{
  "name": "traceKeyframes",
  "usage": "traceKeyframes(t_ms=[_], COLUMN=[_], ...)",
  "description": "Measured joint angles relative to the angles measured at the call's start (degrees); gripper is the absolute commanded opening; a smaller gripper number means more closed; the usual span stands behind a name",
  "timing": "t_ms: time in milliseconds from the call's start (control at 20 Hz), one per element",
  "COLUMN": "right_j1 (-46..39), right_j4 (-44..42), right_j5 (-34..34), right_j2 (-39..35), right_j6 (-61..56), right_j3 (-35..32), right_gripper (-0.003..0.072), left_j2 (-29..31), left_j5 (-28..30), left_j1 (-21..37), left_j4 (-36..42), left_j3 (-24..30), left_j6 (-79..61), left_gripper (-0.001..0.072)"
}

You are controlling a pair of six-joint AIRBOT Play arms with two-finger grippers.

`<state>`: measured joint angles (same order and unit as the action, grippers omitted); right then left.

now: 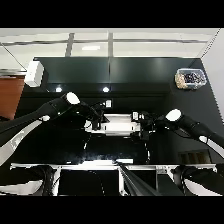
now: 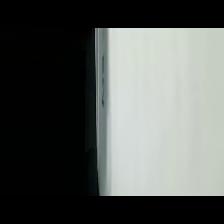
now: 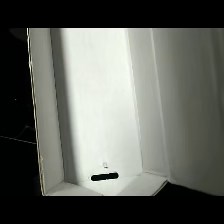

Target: Fold the box and place the chain.

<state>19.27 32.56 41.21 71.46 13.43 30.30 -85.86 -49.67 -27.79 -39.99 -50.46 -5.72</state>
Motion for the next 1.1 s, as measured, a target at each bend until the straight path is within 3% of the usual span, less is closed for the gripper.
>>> traceKeyframes(t_ms=[50,300,350,500,600,900,950,1050,1100], right_j1=[0.0,0.0,0.0,0.0,0.0,0.0,0.0,0.0,0.0], right_j4=[0.0,0.2,0.2,0.2,0.2,0.4,0.4,0.4,0.5], right_j5=[0.0,0.0,0.0,0.0,0.0,0.0,0.0,0.0,0.0], right_j2=[0.0,0.0,0.0,0.0,0.0,0.0,0.0,0.0,0.0], right_j6=[0.0,-0.1,-0.1,-0.1,-0.1,-0.1,0.0,0.0,0.0], right_j3=[0.0,0.0,0.0,0.0,0.0,0.0,0.0,0.0,0.0], right_gripper=[0.0169,0.0159,0.0159,0.0159,0.0159,0.0159,0.0158,0.0159,0.0159], left_j2=[0.0,0.0,0.0,0.3,0.9,8.5,10.4,14.2,15.9], left_j5=[0.0,0.1,0.1,0.6,0.5,-0.4,-0.8,-2.6,-3.9], left_j1=[0.0,0.0,0.0,0.2,0.5,2.4,2.7,3.1,3.3], left_j4=[0.0,0.0,0.0,-0.4,-0.4,-6.9,-9.4,-15.7,-18.4], left_j3=[0.0,0.0,0.0,0.0,0.0,0.0,0.0,0.0,0.0], left_j6=[0.0,0.0,0.0,0.2,1.7,9.7,12.9,20.9,24.9], left_gripper=[0.0028,0.0034,0.0072,0.0333,0.0432,0.0427,0.0384,0.003,0.0028])
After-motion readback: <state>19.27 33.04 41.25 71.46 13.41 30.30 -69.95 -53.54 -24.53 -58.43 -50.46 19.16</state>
